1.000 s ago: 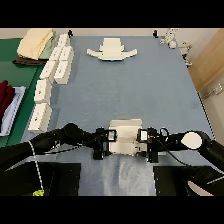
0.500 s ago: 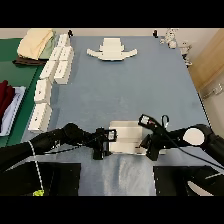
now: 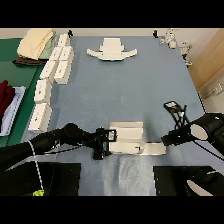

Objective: Fold the box.

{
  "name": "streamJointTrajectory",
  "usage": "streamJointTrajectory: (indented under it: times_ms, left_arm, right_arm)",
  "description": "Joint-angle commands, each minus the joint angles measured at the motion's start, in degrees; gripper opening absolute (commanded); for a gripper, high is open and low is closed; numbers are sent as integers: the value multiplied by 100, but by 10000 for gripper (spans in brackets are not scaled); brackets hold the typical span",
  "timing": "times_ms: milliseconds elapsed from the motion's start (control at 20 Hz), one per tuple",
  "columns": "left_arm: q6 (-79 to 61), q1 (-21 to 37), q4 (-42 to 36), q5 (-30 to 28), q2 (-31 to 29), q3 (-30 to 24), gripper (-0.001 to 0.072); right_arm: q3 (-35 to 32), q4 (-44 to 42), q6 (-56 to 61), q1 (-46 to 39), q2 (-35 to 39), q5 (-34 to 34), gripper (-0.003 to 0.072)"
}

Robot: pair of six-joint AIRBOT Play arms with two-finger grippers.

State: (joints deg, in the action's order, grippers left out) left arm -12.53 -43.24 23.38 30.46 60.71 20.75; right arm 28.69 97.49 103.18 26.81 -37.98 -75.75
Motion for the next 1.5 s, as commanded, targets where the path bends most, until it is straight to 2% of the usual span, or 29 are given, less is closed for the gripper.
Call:
streamJointTrajectory:
  times_ms: [0,150,350,650,1050,1250,1450]
  left_arm:
    - [-2,0,0,0,-2,2,528]
    - [-2,2,0,0,-2,2,528]
    - [-2,2,0,0,-2,2,528]
    - [-2,2,0,0,-2,2,528]
    - [-2,2,0,0,-2,2,528]
    - [-2,2,0,0,-2,2,528]
    - [-2,2,0,0,-2,2,528]
  right_arm:
    - [-284,-186,632,-715,-76,-337,-3]
    - [-562,-1086,358,-1305,-306,-11,-2]
    - [-634,-2120,-120,-1698,-444,315,-3]
    - [-632,-2393,-216,-1838,-328,306,-3]
    - [-627,-2702,-216,-1838,358,11,-3]
    - [-651,-3285,-588,-1818,175,184,-3]
    - [-662,-3510,-898,-1814,-420,448,-2]
